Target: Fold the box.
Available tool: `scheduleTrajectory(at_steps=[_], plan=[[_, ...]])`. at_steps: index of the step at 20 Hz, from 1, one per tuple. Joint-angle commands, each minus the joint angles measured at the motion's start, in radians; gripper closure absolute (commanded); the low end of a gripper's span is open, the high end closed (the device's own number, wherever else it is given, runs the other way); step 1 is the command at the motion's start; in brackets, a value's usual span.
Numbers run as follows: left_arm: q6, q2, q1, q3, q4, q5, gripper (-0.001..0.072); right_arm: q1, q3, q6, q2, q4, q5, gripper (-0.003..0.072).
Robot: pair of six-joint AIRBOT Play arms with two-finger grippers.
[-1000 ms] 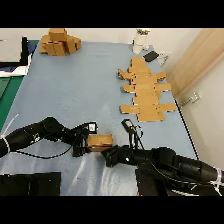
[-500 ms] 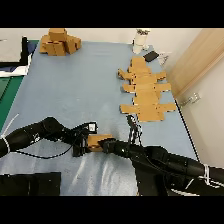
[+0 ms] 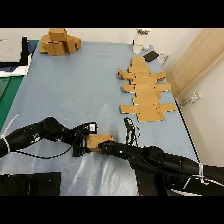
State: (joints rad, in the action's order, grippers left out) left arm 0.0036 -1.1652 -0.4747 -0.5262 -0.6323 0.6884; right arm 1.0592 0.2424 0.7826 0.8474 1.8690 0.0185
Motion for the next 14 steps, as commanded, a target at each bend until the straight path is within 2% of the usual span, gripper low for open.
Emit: scheduleTrajectory(at_steps=[1, 3, 4, 8, 10, 12, 14], plan=[[0.000, 0.001, 0.001, -0.001, 0.001, 0.000, 0.0186, 0.002, 0.007, 0.004, -0.016, -0.046, 0.002, 0.0685], [0.000, 0.001, 0.000, -0.001, 0.001, 0.000, 0.0187, 0.002, 0.042, 0.004, -0.090, -0.130, -0.056, 0.0685], [0.000, 0.001, 0.001, -0.001, 0.001, 0.000, 0.0187, -0.006, 0.072, 0.003, -0.137, -0.193, -0.163, 0.0686], [0.000, 0.001, 0.001, -0.001, 0.001, 0.000, 0.0187, -0.133, 0.207, 0.003, -0.216, -0.369, -0.820, 0.0685], [0.000, 0.001, 0.001, -0.001, 0.001, 0.000, 0.0187, -0.219, 0.247, 0.003, -0.212, -0.434, -1.020, 0.0684], [0.000, 0.001, 0.001, -0.001, 0.001, 0.000, 0.0187, -0.324, 0.269, 0.003, -0.194, -0.453, -1.105, 0.0684], [0.000, 0.001, 0.001, -0.001, 0.001, 0.000, 0.0186, -0.417, 0.275, 0.004, -0.167, -0.418, -1.110, 0.0684]])
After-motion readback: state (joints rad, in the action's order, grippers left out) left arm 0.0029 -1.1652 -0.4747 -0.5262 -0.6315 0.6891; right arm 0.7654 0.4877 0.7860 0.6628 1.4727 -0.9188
